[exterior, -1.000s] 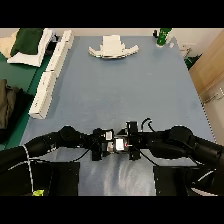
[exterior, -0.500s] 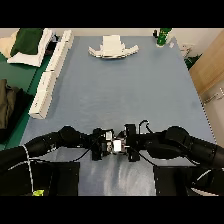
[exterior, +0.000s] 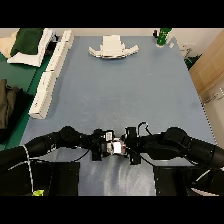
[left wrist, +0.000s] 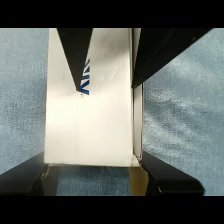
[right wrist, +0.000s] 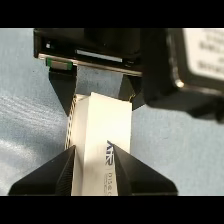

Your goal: Fold the box.

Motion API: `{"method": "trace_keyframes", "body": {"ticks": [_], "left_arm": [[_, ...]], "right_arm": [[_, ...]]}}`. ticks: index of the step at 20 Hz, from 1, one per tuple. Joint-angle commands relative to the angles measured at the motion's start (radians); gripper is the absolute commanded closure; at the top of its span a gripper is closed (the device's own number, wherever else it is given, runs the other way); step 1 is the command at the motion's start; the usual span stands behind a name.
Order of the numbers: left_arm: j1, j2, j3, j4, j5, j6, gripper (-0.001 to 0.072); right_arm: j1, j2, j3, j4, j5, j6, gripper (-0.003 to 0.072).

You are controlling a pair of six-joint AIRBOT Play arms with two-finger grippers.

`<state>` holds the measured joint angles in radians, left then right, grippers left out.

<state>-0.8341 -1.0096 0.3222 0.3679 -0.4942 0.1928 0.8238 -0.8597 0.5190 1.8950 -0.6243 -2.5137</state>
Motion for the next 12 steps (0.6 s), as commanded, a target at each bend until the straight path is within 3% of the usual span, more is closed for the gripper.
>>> {"method": "trace_keyframes", "body": {"ticks": [1, 2, 7, 8, 9, 11, 12], "left_arm": [[0.000, 0.000, 0.001, -0.001, 0.005, -0.002, 0.0226], [0.000, 0.000, 0.001, -0.001, 0.005, -0.002, 0.0226], [0.000, 0.000, 0.001, -0.001, 0.005, -0.002, 0.0226], [0.000, 0.000, 0.001, -0.001, 0.005, -0.002, 0.0226], [0.000, 0.000, 0.001, -0.001, 0.005, -0.002, 0.0226], [0.000, 0.000, 0.001, -0.001, 0.005, -0.002, 0.0226], [0.000, 0.000, 0.001, -0.001, 0.005, -0.002, 0.0226]], "right_arm": [[0.001, 0.006, -0.001, 0.010, -0.008, 0.000, 0.0306], [0.001, 0.014, -0.001, 0.013, -0.009, 0.001, 0.0206], [0.001, 0.116, -0.001, 0.024, -0.009, 0.075, 0.0204], [0.000, 0.143, -0.001, 0.024, -0.010, 0.136, 0.0255], [0.000, 0.166, -0.004, 0.024, -0.012, 0.220, 0.0427], [0.000, 0.200, -0.047, 0.044, 0.051, 0.369, 0.0684], [0.000, 0.216, -0.086, 0.076, 0.113, 0.411, 0.0682]]}}
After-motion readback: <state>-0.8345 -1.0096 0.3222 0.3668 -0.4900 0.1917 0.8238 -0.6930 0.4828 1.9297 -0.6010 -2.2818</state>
